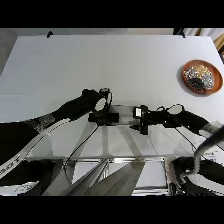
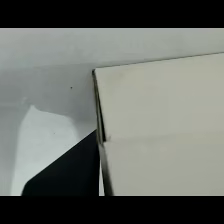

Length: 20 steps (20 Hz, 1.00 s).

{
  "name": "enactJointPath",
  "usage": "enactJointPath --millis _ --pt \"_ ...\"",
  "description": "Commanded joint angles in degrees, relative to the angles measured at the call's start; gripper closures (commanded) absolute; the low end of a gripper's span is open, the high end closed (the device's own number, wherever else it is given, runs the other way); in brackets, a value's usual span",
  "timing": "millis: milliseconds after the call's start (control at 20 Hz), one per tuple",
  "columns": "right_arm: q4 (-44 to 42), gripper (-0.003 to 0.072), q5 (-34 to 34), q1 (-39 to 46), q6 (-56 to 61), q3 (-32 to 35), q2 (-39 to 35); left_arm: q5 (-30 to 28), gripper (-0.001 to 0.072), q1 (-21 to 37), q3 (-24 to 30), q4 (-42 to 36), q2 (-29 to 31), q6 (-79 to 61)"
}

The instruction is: Fold the box and place the chain.

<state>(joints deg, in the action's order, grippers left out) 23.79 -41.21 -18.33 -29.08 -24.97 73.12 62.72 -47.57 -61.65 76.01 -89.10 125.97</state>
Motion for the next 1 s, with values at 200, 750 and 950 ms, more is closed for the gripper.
enactJointPath --millis 200,750,950 --pt "-0.07 0.0288 0.07 0.0 0.09 -0.02 -0.04 0.15 0.0613 -0.04 -0.04 -0.07 -0.04 0.5" --pt "-0.07 0.0288 0.07 0.0 0.09 -0.02 -0.04 -1.05 0.0493 -0.09 -0.04 -0.09 -0.13 1.6" --pt "-0.07 0.0288 0.07 0.0 0.09 -0.02 -0.04 -1.03 0.0628 -0.09 -0.04 -0.07 -0.13 1.57"
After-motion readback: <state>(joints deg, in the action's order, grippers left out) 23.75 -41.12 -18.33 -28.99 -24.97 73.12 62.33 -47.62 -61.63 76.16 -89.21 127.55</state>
